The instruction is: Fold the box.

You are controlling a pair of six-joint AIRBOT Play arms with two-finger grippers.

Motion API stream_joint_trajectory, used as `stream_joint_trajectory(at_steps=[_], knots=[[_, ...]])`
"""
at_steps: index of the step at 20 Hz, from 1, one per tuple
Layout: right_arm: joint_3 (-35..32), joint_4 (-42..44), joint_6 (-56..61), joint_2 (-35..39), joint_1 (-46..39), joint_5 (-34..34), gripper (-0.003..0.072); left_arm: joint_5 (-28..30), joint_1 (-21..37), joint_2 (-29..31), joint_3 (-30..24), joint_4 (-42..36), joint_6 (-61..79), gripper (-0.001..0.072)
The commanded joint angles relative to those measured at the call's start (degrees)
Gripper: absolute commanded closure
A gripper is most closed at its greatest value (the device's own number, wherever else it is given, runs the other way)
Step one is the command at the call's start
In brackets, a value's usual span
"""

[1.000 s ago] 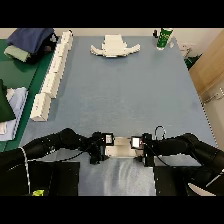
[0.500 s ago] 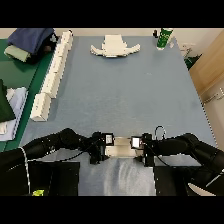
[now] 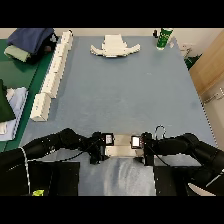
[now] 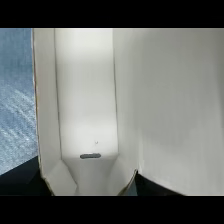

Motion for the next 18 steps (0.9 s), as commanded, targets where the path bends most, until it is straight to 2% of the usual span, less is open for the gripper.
stream_joint_trajectory(at_steps=[1,4,6,10,13,14,15,16,17,18], knots=[[0.0,-0.6,2.9,0.8,0.0,-0.5,-0.0034,0.0,0.0,0.0,0.0,0.0,0.0,0.0237],[0.0,-5.2,8.6,4.1,0.0,-2.1,-0.0034,0.0,0.0,0.0,0.0,0.0,0.0,0.0238],[0.4,-11.4,15.0,7.5,0.0,-5.9,-0.0034,0.0,0.0,0.0,0.0,0.0,0.0,0.0238],[5.4,-25.7,37.4,15.6,0.0,-21.2,-0.0034,0.0,0.0,0.0,0.0,0.0,0.0,0.0238],[10.9,-26.8,56.5,20.4,0.0,-32.8,-0.0022,0.0,0.0,0.0,0.0,0.0,0.0,0.0237],[12.3,-25.8,63.3,21.1,0.0,-35.2,0.0002,0.0,0.0,0.0,0.0,0.0,0.0,0.0237],[13.1,-22.5,70.3,21.3,0.0,-36.7,0.0147,0.0,0.0,0.0,0.0,0.0,0.0,0.0238],[12.9,-17.9,75.8,21.2,0.0,-36.5,0.0256,0.0,0.0,0.0,0.0,0.0,0.0,0.0238],[12.4,-13.6,79.0,20.8,0.0,-34.9,0.0306,0.0,0.0,0.0,0.0,0.0,0.0,0.0238],[11.6,-9.5,82.4,20.2,0.1,-32.2,0.0323,0.0,0.0,0.0,0.0,0.0,0.0,0.0238]])
